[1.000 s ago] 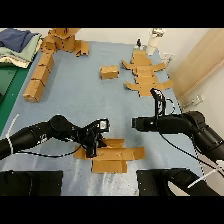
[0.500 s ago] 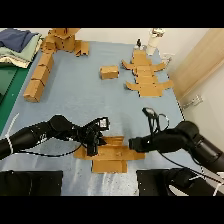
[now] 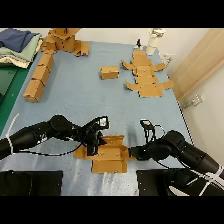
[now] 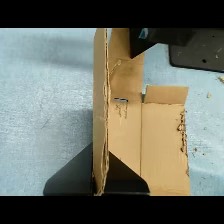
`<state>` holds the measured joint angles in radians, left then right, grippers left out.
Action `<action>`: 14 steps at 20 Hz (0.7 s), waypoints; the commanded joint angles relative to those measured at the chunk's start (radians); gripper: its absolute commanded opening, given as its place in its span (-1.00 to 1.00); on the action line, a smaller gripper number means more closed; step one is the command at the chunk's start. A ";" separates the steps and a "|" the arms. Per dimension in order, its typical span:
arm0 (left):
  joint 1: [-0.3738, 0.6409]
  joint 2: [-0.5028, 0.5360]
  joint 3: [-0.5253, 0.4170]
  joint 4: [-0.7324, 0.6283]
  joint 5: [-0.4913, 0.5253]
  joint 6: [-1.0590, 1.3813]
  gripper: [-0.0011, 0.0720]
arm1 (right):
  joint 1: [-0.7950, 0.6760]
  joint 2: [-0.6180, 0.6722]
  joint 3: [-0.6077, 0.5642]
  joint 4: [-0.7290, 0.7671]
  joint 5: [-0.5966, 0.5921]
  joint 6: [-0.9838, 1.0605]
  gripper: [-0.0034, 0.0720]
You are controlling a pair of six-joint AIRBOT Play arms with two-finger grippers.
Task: Fold the box.
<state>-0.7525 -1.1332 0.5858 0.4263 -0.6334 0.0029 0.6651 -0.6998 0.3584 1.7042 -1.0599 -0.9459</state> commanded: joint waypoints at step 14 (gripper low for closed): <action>0.000 0.000 0.000 0.000 0.003 -0.003 -0.94 | 0.422 0.182 0.115 -0.076 -0.047 0.092 -0.91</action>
